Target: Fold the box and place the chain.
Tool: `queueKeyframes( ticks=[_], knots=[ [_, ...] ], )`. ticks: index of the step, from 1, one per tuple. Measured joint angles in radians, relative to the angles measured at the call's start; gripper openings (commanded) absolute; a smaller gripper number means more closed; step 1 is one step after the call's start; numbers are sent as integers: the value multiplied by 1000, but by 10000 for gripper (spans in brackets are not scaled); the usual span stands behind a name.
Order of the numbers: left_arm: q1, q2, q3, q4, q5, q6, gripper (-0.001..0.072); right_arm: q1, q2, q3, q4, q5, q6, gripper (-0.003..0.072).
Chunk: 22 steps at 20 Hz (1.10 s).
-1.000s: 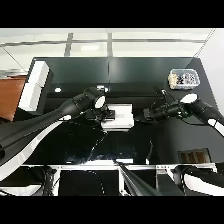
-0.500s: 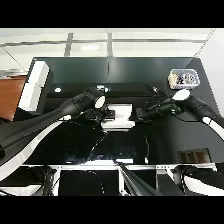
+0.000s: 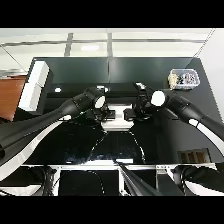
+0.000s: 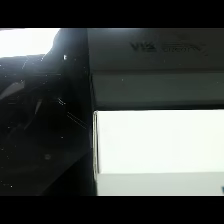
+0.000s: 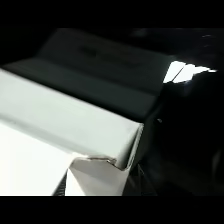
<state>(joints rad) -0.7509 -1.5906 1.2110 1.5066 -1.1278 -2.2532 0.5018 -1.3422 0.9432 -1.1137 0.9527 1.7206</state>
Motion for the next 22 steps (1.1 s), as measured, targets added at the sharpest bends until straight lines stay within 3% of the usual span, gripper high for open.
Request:
queueKeyframes(
  ticks=[1,2,11,12,18,19,20,21,22],
  knots=[
    [0,0,0,0,0,0,22,17,-4,6,-36,-3,49,369],
    [0,0,0,0,0,0,22,32,-10,11,-58,-8,91,350],
    [0,0,0,-1,-2,1,22,121,-95,103,-282,88,365,347],
    [0,0,0,0,-2,1,22,126,-99,108,-297,96,385,290],
    [0,0,0,0,-3,0,22,138,-127,118,-331,112,470,289],
    [0,0,0,-1,-5,0,22,140,-131,120,-332,116,479,213],
    [0,0,0,-1,-5,0,22,145,-135,121,-334,116,485,185],
    [0,0,0,-1,-4,0,22,148,-137,122,-334,116,490,38],
    [0,0,0,-3,-2,0,22,152,-138,123,-335,117,495,14]
  ],
)
